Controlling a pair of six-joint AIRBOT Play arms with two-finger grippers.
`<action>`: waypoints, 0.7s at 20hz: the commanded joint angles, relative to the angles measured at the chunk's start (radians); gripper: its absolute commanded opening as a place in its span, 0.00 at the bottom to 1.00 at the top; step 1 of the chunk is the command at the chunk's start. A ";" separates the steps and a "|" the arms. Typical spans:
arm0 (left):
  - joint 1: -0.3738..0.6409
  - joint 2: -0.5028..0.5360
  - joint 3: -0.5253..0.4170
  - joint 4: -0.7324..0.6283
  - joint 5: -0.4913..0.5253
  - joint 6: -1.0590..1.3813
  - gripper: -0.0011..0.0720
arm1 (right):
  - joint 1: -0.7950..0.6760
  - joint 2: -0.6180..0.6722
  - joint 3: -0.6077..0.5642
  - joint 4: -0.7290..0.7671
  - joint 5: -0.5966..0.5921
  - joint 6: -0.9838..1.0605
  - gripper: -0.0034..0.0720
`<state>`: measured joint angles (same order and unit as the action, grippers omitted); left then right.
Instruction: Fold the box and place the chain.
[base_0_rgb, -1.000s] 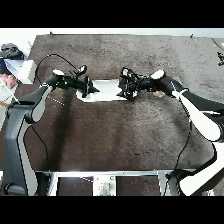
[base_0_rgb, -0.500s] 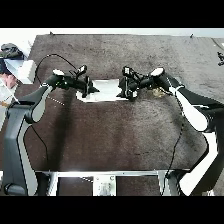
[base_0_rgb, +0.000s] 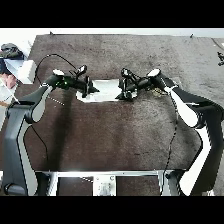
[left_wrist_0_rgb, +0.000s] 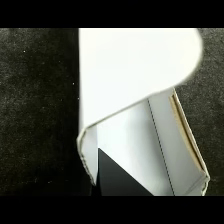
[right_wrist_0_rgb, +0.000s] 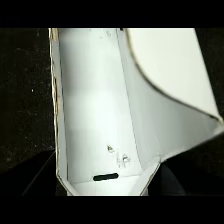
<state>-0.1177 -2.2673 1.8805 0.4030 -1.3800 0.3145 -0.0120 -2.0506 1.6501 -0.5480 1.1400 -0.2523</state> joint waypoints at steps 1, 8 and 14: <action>0.000 -0.001 0.000 0.000 0.000 0.000 0.03 | 0.002 -0.011 0.006 0.013 0.006 -0.009 0.84; 0.000 -0.001 0.000 0.000 0.001 0.000 0.03 | 0.008 -0.065 0.061 0.012 0.021 -0.010 0.84; 0.000 -0.001 0.000 0.000 0.001 0.000 0.03 | 0.018 -0.088 0.084 -0.024 0.027 -0.009 0.83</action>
